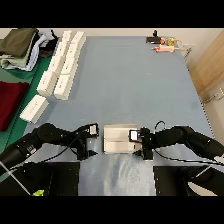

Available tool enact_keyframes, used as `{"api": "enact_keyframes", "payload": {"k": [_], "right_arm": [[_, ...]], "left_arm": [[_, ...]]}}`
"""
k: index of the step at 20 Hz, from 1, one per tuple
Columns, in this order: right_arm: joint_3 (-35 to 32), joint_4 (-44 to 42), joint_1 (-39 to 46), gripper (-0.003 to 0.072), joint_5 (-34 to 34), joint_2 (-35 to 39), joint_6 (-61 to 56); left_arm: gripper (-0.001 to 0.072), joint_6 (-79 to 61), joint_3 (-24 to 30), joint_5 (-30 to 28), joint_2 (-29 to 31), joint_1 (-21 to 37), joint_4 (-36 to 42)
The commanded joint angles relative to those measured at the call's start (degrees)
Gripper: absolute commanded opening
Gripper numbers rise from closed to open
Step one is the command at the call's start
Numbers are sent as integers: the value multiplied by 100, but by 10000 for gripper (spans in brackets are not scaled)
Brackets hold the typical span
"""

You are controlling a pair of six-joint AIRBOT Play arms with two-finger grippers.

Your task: Fold the box.

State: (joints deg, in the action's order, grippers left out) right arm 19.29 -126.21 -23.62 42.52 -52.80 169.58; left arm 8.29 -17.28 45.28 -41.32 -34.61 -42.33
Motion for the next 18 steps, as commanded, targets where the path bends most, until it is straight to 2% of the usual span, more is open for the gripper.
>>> {"api": "enact_keyframes", "payload": {"k": [1, 4, 7, 18], "right_arm": [[4, 0, 0, 512, -2, 0, 0], [4, 0, 0, 513, 0, 0, 0], [4, 0, 0, 512, 0, 0, 0], [4, 0, 0, 512, -2, 0, 0]], "left_arm": [[703, -487, 96, -951, -542, -841, 39], [702, -442, 66, -1279, -933, -957, 234], [703, -444, -28, -1493, -975, -960, 426], [702, -433, -52, -1532, -975, -960, 531]]}}
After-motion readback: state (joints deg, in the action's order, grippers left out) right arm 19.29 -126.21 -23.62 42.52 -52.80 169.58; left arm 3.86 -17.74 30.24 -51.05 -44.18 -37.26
